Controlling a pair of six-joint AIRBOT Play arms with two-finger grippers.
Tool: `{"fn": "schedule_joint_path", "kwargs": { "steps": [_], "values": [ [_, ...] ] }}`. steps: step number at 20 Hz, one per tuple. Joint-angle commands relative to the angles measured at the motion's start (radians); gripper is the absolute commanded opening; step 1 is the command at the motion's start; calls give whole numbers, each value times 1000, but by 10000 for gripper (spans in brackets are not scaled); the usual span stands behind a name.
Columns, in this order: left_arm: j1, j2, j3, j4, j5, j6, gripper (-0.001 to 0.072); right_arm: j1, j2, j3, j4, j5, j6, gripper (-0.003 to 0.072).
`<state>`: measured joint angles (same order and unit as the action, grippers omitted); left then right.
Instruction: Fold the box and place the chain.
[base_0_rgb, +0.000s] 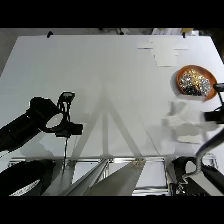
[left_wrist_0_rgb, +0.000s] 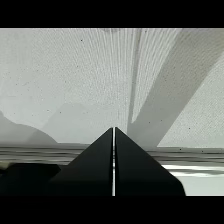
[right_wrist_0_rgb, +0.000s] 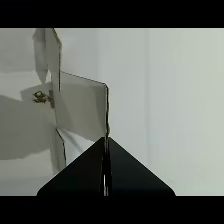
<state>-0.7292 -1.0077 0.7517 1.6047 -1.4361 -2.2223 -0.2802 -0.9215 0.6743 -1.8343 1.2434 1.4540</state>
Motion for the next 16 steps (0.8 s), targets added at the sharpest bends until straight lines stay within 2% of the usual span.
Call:
{"fn": "schedule_joint_path", "kwargs": {
  "steps": [1, 3, 6, 8, 10, 13, 16],
  "values": [
    [0, 1, 0, 0, 0, 0, 10, 163, 269, -153, 435, -106, -1, 15],
    [0, 1, 0, 0, 0, 0, 10, 297, 415, -232, 506, -178, 71, 15],
    [0, 1, 0, 0, 0, 0, 10, 484, 547, -285, 466, -226, 223, 16],
    [0, 1, 0, 1, 5, -1, 10, 581, 554, -288, 432, -219, 267, 16],
    [0, 1, 0, 0, 56, -2, 10, 653, 537, -288, 415, -217, 304, 16],
    [0, 0, 0, 58, 207, 6, 9, 715, 480, -288, 417, -218, 304, 16],
    [0, 0, -1, 135, 268, 192, 8, 750, 426, -288, 417, -220, 304, 16]
  ]
}}
